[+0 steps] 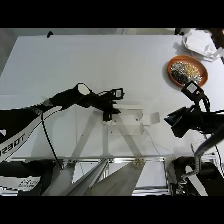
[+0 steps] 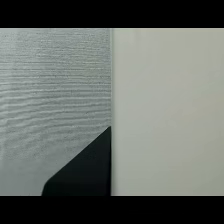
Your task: Fold the box and place the chain.
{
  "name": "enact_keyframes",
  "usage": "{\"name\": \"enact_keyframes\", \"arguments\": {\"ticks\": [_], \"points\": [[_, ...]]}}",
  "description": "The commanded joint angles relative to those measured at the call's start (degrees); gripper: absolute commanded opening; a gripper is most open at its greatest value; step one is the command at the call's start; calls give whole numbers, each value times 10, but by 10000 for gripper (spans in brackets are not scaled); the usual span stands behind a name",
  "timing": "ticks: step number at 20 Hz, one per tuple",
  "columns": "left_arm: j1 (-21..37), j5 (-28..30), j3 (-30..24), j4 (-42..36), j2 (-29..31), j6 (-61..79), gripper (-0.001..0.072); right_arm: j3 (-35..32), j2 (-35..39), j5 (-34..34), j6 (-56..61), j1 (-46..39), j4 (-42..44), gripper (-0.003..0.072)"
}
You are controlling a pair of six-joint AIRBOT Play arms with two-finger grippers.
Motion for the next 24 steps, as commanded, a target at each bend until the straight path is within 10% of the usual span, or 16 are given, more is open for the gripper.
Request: {"name": "enact_keyframes", "arguments": {"ticks": [1,24], "points": [[0,0,0,-1,0,13,4,1,0,0,0,0,0,237],[-1,-1,0,-36,-10,25,9,1,0,-1,0,0,-14,238]]}}
